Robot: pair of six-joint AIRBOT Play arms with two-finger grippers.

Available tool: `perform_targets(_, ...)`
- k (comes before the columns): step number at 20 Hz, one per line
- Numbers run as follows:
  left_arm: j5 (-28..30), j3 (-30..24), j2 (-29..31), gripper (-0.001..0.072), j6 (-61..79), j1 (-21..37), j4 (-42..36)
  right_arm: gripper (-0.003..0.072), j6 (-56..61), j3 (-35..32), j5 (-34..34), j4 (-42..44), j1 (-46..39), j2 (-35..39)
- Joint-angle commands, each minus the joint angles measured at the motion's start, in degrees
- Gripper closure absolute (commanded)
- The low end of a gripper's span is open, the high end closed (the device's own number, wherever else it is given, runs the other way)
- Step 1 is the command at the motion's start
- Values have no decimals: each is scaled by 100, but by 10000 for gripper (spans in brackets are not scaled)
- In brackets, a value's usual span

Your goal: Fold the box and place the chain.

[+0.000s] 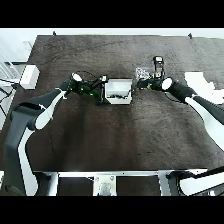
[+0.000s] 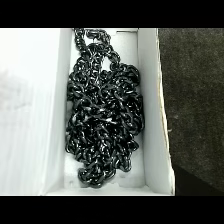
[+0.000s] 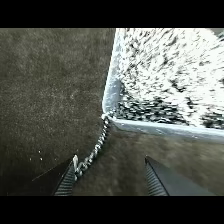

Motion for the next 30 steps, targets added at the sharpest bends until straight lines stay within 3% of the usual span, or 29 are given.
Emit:
perform_targets(1, 2, 4, 2, 238, 0, 4, 0, 181, -330, 354, 28, 487, 24, -501)
perform_targets(4, 0, 2, 2, 237, 2, 4, 0, 225, -374, 601, 155, 599, 24, -774)
perform_targets(5, 0, 4, 2, 238, 0, 4, 0, 301, -374, 678, 146, 597, 22, -857)
perform_targets(8, 2, 4, 2, 238, 2, 4, 0, 421, -420, 719, 125, 595, 20, -892)
perform_targets(9, 2, 4, 2, 238, 2, 4, 0, 483, -522, 728, 96, 595, 17, -892)
perform_targets(11, 2, 2, 2, 237, 2, 4, 0, 677, -612, 765, 66, 592, 17, -885)
perform_targets(15, 0, 4, 2, 238, 2, 4, 0, 679, -610, 765, 358, 573, 17, -498)
perform_targets(24, 2, 4, 2, 238, 0, 4, 0, 680, -610, 758, 1690, 170, 24, 2358)
perform_targets(30, 0, 2, 2, 238, 2, 4, 0, 679, -695, 754, 2024, 160, 328, 3445)
